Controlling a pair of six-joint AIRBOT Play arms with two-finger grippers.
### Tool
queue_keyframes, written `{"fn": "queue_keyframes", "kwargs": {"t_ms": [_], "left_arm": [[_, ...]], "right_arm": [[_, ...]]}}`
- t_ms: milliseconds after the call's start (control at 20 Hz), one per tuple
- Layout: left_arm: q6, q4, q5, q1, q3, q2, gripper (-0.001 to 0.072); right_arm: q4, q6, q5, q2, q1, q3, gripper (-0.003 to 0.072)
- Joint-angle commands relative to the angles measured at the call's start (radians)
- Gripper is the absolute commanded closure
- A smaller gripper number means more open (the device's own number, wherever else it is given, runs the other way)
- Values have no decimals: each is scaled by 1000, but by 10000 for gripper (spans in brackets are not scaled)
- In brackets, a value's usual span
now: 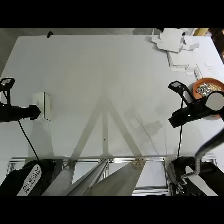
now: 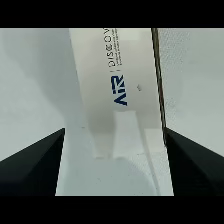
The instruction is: Fold the box and place the chain.
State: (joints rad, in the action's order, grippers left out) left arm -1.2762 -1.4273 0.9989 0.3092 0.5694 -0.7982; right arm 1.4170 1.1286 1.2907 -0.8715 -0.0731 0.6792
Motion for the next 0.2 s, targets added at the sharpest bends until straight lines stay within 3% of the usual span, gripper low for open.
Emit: {"fn": "queue_keyframes", "kwargs": {"t_ms": [0,150], "left_arm": [[-8,0,1,0,-5,98,-1],[-7,17,6,0,-5,220,-1]], "right_arm": [[0,0,0,1,0,1,662],[0,0,0,1,0,1,662]]}}
